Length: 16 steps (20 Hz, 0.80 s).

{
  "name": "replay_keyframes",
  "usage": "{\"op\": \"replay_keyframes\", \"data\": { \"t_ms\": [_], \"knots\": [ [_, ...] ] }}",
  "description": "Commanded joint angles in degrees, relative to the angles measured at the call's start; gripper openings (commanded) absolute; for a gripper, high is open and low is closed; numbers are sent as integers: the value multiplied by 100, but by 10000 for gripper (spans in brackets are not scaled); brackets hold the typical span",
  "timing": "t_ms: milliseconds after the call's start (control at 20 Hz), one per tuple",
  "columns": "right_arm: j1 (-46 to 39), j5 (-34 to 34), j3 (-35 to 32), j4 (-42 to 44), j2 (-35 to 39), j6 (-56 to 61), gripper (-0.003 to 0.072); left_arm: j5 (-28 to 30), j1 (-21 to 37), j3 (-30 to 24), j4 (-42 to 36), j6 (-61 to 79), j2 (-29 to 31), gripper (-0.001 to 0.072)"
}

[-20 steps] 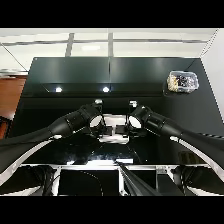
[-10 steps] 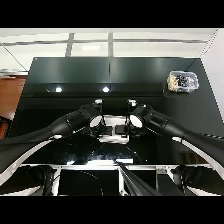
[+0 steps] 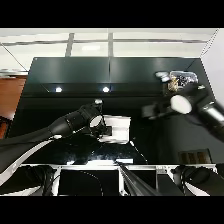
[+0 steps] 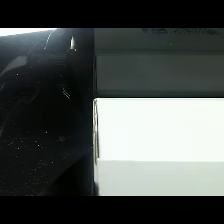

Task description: Fold the box and place the chain.

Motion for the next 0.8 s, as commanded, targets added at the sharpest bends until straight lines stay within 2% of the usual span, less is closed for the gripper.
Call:
{"op": "replay_keyframes", "data": {
  "t_ms": [0, 150, 200, 250, 350, 450, 600, 750],
  "knots": [
    [-1054, -262, -76, -1764, 256, -439, 328, 7, 4, 4, 2, 2, 4, 26],
    [-2109, -1552, -168, -1694, 66, -286, 331, 4, 2, 4, 2, 2, 4, 26],
    [-2404, -1893, -168, -1679, -81, -28, 509, 2, 2, 4, 0, 2, 4, 26],
    [-2647, -2260, -160, -1534, -258, -9, 720, 2, 2, 4, 0, 0, 4, 26],
    [-2994, -2754, 44, -938, -684, -166, 720, 2, 2, 4, 0, 2, 4, 26],
    [-3331, -2857, 601, -26, -1331, -170, 720, -2, 2, 4, 0, 2, 4, 26],
    [-3810, -1880, 1939, 1307, -2570, 254, 720, -37, 2, 4, 0, 0, 4, 26],
    [-4015, -1019, 3071, 1615, -3567, 1106, 720, -42, 2, 4, -2, 2, 4, 26]
  ]
}}
